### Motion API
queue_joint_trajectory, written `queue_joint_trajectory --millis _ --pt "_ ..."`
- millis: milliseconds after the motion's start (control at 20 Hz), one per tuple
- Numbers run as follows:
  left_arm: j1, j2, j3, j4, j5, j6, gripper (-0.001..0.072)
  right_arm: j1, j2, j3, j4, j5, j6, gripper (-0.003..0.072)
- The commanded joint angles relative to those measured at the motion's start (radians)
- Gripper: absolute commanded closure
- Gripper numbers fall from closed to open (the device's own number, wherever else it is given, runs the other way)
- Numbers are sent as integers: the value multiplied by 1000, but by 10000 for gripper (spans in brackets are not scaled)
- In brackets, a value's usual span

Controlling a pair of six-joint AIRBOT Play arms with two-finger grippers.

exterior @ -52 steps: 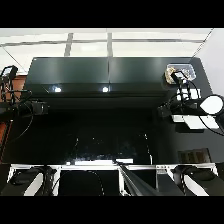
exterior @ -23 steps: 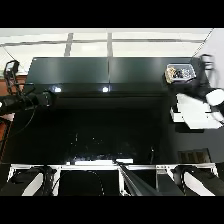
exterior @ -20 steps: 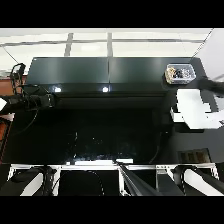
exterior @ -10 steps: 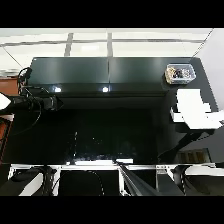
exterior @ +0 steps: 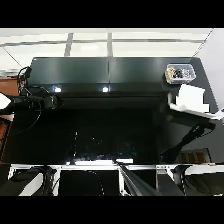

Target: Fold the box and place the chain.

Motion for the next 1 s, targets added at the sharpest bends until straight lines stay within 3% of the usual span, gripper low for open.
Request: queue_joint_trajectory --millis 0,150,300,450,550,700,850,950 --pt "0 0 0 -1 6 0 6 42 29 8 17 111 -43 669" --pt "0 -1 0 -1 -14 2 6 104 165 -81 165 62 -56 670" --pt "-1 -5 0 -8 -47 3 6 202 367 -290 339 -70 -91 669" --pt "-1 -23 0 -77 -69 70 6 390 572 -540 422 -224 -54 669" --pt "-1 -48 0 -169 -82 120 6 543 687 -715 494 -368 -42 670" --pt "-15 -102 1 -300 -68 212 6 790 790 -955 761 -684 -41 669" --pt "-63 -185 8 -356 -31 248 6 1071 792 -1072 906 -946 -40 669" --pt "-87 -260 34 -372 -17 248 6 1226 792 -1087 935 -1044 -40 669"
